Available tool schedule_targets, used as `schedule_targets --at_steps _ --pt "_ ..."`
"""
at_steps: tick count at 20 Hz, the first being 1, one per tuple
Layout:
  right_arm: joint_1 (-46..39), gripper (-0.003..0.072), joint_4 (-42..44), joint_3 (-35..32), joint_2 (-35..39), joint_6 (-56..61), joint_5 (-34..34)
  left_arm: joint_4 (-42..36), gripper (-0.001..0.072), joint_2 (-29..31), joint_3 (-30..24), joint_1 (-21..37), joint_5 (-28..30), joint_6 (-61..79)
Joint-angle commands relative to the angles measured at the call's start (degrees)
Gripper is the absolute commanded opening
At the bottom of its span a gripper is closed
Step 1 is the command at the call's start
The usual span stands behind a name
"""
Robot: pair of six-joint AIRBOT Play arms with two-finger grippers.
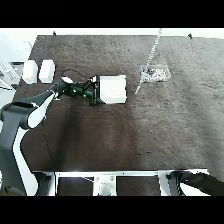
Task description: Fold the box and place the chain.
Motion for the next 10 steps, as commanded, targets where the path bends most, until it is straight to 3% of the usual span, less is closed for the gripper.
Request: schedule_targets --at_steps 1,10 --pt "4.26 0.0005 0.15 -2.89 0.20 0.07 0.17 0.00 0.0530 -0.02 0.00 0.07 0.02 0.00" --pt "8.09 0.0005 2.78 -5.77 -5.38 0.55 -1.46 -0.02 0.0530 -0.02 0.00 0.07 0.00 0.00"
